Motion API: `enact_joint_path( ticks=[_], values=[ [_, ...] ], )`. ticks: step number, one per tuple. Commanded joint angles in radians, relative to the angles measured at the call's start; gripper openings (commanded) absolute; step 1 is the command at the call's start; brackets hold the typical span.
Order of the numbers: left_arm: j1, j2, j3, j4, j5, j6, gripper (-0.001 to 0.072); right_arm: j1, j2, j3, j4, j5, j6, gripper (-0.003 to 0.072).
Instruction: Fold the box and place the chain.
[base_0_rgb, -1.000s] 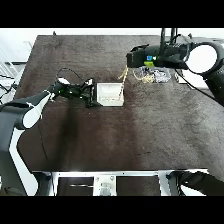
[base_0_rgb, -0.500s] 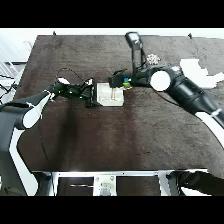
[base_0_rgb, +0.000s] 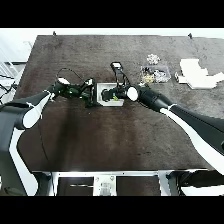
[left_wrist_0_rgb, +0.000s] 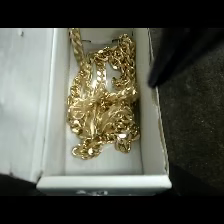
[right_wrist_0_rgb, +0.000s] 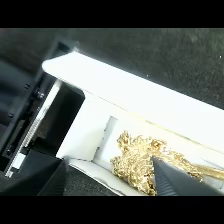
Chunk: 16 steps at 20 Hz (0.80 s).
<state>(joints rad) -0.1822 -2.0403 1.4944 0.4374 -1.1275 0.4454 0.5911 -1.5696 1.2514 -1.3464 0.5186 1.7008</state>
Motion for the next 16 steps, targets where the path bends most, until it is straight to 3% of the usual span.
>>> enact_joint_path(
  ticks=[1, 4, 7, 11, 14, 16],
  values=[
    [0.0, 0.001, 0.0, 0.0, -0.001, 0.0, 0.0355, -0.027, 0.061, -0.001, -0.067, 0.061, -0.01, 0.0617],
    [0.0, 0.001, 0.0, 0.0, 0.0, 0.0, 0.0355, -0.123, 0.172, -0.003, -0.181, 0.117, -0.005, 0.0608],
    [0.0, 0.001, 0.0, 0.0, 0.0, 0.0, 0.0355, -0.306, 0.169, -0.017, -0.191, 0.122, 0.027, 0.0608],
    [0.0, 0.001, 0.0, 0.0, 0.001, 0.0, 0.0355, -0.491, 0.035, -0.039, -0.035, 0.026, 0.017, 0.0607],
    [0.0, 0.001, 0.0, 0.0, 0.001, 0.0, 0.0355, -0.507, -0.101, -0.008, 0.098, -0.083, -0.074, 0.0592],
    [0.0, 0.001, 0.0, 0.0, 0.001, 0.0, 0.0355, -0.507, -0.185, 0.049, 0.117, -0.096, -0.09, 0.0592]
  ],
)
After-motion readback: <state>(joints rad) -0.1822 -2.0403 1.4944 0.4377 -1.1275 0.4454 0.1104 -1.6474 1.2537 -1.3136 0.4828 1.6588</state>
